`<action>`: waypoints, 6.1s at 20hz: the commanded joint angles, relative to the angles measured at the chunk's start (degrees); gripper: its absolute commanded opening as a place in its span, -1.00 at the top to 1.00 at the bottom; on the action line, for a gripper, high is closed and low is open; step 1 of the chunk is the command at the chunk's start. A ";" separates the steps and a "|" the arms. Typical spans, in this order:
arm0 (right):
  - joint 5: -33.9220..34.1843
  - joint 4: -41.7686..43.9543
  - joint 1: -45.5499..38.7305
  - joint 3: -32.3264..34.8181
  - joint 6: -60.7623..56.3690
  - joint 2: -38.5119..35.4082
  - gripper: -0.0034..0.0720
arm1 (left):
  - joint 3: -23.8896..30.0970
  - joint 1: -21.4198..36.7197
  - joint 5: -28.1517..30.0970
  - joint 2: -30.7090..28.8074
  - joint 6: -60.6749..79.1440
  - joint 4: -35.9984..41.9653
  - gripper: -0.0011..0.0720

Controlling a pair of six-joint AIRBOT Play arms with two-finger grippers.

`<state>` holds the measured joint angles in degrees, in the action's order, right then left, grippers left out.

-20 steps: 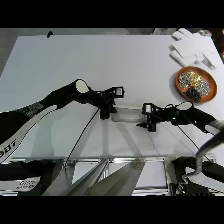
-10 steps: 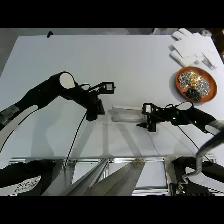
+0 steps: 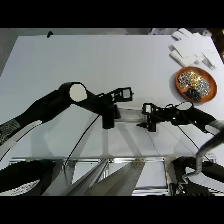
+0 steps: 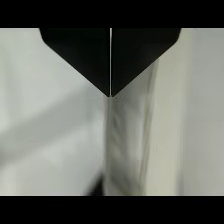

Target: Fold the box and place the chain.

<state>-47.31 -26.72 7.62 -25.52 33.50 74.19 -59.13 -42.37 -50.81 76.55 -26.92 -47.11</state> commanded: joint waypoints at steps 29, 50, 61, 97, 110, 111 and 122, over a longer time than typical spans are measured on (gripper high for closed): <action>0.00 0.02 0.00 0.04 0.00 -0.02 0.06 | 1.25 3.10 -8.59 2.45 -8.81 -21.77 0.94; -0.02 0.02 0.00 0.04 0.00 -0.02 0.06 | 6.58 5.22 2.71 5.53 23.08 -9.94 0.13; -0.02 0.02 0.00 0.04 0.00 -0.02 0.06 | 6.56 1.90 8.20 7.91 23.06 -6.01 0.79; -0.02 0.00 0.00 0.04 0.00 -0.02 0.06 | 10.49 14.32 0.66 7.04 -64.37 -8.09 0.96; -0.02 0.02 0.00 0.04 0.00 -0.02 0.06 | 10.38 11.85 0.76 4.13 -55.12 2.19 0.94; -0.02 0.02 0.00 0.04 0.00 -0.02 0.06 | 10.38 11.39 0.83 3.21 -55.12 2.56 0.94; -0.02 0.00 0.00 0.04 0.00 -0.02 0.06 | 10.36 7.63 3.02 2.16 -55.58 4.48 0.60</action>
<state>-47.33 -26.72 7.62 -25.50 33.52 74.19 -48.71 -34.35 -48.34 78.83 -82.50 -43.48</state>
